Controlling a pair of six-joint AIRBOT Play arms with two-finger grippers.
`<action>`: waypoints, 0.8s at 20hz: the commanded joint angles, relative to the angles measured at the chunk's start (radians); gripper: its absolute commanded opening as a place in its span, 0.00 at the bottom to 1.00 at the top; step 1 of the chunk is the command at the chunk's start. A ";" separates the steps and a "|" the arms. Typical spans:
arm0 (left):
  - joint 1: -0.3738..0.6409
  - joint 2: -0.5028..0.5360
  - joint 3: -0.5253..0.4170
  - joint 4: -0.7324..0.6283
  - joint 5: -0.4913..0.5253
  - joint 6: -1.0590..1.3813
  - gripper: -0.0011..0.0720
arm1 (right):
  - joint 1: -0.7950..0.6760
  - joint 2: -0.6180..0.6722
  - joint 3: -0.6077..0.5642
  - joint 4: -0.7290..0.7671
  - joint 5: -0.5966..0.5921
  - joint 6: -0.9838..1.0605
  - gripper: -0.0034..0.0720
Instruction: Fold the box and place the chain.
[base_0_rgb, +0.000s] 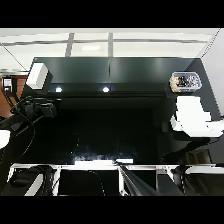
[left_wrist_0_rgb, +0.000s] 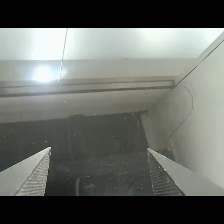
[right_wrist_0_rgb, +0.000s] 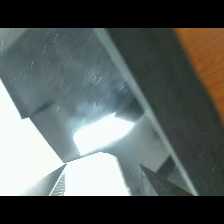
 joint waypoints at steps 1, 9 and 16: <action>0.000 -0.001 0.000 0.000 -0.002 0.000 0.99 | 0.000 -0.022 0.009 -0.029 0.108 -0.047 0.71; 0.000 -0.001 0.000 0.000 -0.003 0.000 0.99 | 0.005 -0.024 0.004 -0.028 0.098 -0.068 0.15; 0.000 -0.001 0.000 0.000 -0.005 0.000 0.99 | 0.019 -0.022 0.000 0.108 0.220 -0.099 0.06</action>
